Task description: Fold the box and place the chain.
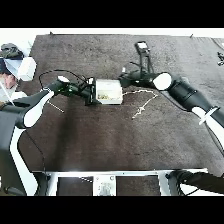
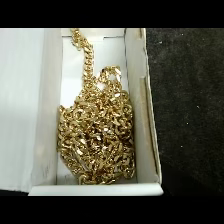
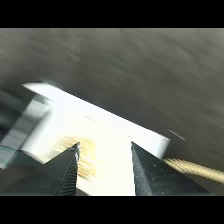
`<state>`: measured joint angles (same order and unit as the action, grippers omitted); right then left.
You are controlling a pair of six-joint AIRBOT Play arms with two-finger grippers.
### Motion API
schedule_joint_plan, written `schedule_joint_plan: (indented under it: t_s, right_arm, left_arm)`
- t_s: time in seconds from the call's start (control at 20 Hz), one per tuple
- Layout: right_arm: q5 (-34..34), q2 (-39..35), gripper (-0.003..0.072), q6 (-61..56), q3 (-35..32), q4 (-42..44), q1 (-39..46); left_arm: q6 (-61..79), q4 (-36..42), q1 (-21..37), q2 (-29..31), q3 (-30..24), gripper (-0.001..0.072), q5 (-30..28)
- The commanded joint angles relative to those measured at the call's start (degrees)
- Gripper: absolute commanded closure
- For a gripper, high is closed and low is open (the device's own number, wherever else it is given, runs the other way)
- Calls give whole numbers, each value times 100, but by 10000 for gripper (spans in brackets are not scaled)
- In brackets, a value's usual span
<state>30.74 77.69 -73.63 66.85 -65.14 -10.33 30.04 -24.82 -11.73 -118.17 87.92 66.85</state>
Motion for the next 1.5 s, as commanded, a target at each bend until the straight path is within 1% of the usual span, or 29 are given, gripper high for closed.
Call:
schedule_joint_plan:
  t_s: [0.0, 0.1, 0.25, 0.4, 0.5, 0.6, 0.65, 0.8, 0.95, 1.0, 1.05, 1.1, 1.2, 1.35, 1.4, 1.45]
  right_arm:
    - [927, 120, 310, -122, -35, -662, 1141]
    - [944, 356, 310, -92, -4, -758, 1692]
    - [1209, 944, 310, 313, 256, -774, 2100]
    - [1401, 1547, 309, 533, 691, -896, 2144]
    - [1445, 1823, 309, 535, 942, -1084, 2144]
    - [1657, 2020, 308, 577, 1156, -1178, 2144]
    - [1707, 2085, 309, 662, 1217, -1182, 2144]
    - [1497, 2232, 308, 817, 1237, -1156, 2140]
    - [1495, 2492, 310, 927, 1285, -1141, 2133]
    - [1499, 2551, 341, 1095, 1287, -1110, 2133]
    - [1513, 2564, 535, 1185, 1290, -1091, 2127]
    - [1541, 2522, 688, 1331, 1290, -890, 2122]
    - [1703, 2260, 697, 2127, 1290, -4, 2122]
    - [2044, 1419, 698, 2955, 1290, 1860, 2063]
    - [2065, 1097, 698, 2997, 1292, 2131, 1954]
    - [2037, 761, 698, 2997, 1294, 2192, 1784]
  left_arm:
    - [2, -2, 7, 0, -2, 363, -2]
    - [0, -2, 7, 0, -2, 363, 0]
    - [2, -2, 7, 0, -2, 363, -2]
    - [2, -2, 7, 0, -2, 363, -2]
    - [2, -2, 7, 0, -2, 363, -2]
    - [0, -2, 7, 0, -2, 363, -2]
    - [2, -2, 7, 0, -2, 363, 0]
    - [0, -2, 7, 0, -2, 363, 0]
    - [2, -2, 7, 0, -2, 363, 0]
    - [2, -2, 7, 0, -2, 363, 0]
    - [0, -2, 7, 0, -2, 363, 0]
    - [2, -2, 7, 0, -2, 363, -2]
    - [2, -2, 7, 0, -2, 363, 0]
    - [2, -2, 7, 0, -2, 363, -2]
    - [2, -2, 7, 0, -2, 363, -2]
    - [0, -2, 7, 0, -2, 363, 0]
